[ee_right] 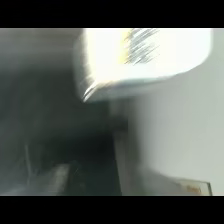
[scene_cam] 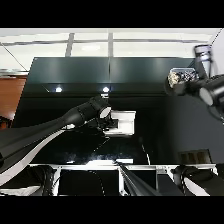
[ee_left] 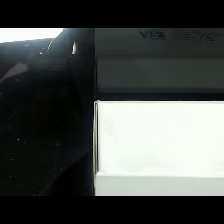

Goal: Fold the box and place the chain.

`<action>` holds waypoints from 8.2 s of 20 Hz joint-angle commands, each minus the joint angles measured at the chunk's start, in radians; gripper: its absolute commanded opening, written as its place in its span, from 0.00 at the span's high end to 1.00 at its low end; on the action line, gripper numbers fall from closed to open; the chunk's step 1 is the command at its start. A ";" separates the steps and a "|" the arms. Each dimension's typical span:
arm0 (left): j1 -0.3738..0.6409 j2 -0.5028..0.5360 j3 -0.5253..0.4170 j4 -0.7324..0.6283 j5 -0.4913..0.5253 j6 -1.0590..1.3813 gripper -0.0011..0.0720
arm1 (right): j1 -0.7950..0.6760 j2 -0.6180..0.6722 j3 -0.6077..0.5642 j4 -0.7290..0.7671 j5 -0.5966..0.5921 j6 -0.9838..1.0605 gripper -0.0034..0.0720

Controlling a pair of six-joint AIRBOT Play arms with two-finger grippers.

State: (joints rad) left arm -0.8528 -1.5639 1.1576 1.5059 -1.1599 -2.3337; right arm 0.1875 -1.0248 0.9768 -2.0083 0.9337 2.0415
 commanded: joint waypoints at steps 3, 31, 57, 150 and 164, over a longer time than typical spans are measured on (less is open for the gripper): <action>0.000 0.000 0.000 0.000 0.000 0.000 0.95 | -0.314 -0.340 0.175 0.331 -0.257 -0.137 0.00; 0.000 0.000 0.000 0.000 -0.001 0.000 0.95 | -0.400 -1.016 0.964 0.807 0.348 0.093 0.82; 0.000 0.000 0.000 0.000 -0.001 0.000 0.95 | -0.422 -0.164 1.035 1.041 0.396 -0.592 0.96; 0.000 -0.002 0.000 0.000 0.010 0.000 0.95 | 0.139 0.067 -0.125 1.048 0.155 -0.665 0.73; 0.011 -0.006 0.051 -0.041 -0.029 -0.010 0.27 | -0.050 0.162 -0.126 0.911 0.214 -0.656 0.73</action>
State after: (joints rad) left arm -0.8402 -1.5799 1.1793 1.4750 -1.1393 -2.3440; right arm 0.1425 -0.8654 0.8501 -1.0721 1.1481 1.3857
